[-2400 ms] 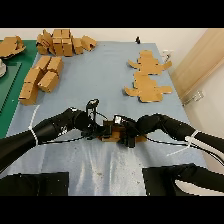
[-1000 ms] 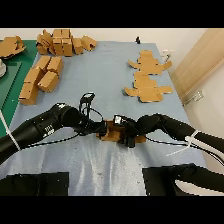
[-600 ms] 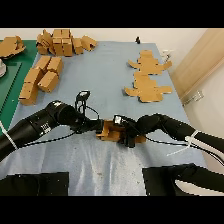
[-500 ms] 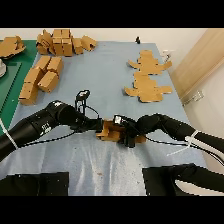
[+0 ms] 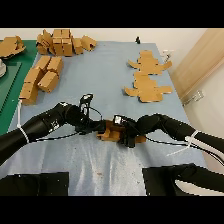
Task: Fold the box.
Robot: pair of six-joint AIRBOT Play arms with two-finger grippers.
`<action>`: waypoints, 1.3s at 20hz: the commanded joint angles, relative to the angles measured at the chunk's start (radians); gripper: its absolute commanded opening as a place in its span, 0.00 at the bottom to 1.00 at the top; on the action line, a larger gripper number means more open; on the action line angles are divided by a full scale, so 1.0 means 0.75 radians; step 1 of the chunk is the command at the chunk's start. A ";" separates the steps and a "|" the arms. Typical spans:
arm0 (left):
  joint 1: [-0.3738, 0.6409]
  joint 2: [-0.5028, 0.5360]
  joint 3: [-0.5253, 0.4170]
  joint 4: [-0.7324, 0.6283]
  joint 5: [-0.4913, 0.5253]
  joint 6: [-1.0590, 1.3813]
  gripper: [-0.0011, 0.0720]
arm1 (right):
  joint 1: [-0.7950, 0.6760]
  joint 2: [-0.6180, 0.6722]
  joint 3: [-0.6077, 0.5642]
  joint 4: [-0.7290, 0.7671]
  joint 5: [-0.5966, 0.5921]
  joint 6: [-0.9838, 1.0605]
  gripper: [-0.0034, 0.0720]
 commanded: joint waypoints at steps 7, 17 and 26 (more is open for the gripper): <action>-0.051 -0.051 0.001 0.027 -0.010 0.007 0.91 | 0.001 -0.001 0.001 0.001 0.001 0.000 0.84; -0.096 -0.051 0.066 0.096 -0.010 -0.073 0.91 | 0.001 -0.001 0.001 0.009 0.001 0.001 0.84; -0.166 -0.157 0.157 0.219 -0.093 -0.182 0.79 | 0.001 -0.001 0.001 0.009 0.002 0.000 0.84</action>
